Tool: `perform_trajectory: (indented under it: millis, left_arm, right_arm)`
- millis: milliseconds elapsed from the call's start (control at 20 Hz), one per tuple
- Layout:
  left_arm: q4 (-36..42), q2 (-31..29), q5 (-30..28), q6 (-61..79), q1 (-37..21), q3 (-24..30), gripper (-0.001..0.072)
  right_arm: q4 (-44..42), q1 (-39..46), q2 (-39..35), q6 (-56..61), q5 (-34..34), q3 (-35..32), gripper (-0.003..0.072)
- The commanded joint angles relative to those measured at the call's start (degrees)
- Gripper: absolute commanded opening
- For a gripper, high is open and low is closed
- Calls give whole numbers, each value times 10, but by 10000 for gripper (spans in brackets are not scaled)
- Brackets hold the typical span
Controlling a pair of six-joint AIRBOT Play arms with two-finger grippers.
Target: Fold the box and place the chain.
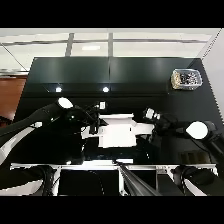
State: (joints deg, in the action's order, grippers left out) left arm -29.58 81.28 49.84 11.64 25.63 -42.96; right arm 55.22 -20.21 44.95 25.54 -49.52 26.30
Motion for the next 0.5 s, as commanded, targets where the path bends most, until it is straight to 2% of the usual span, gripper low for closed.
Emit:
perform_trajectory:
  millis: [0,100,350,450]
  left_arm:
    - [-30,3,-33,-16,4,-5,27]
    - [-54,10,-49,-33,6,-4,27]
    - [-66,19,-45,-40,15,-7,27]
    - [-66,19,-46,-40,16,-7,27]
  right_arm:
    - [-2,-26,13,-84,-1,-26,711]
    - [-2,-28,28,-89,7,-27,711]
    - [-11,-35,72,-137,18,-27,711]
    - [-39,-49,82,-141,33,-27,711]
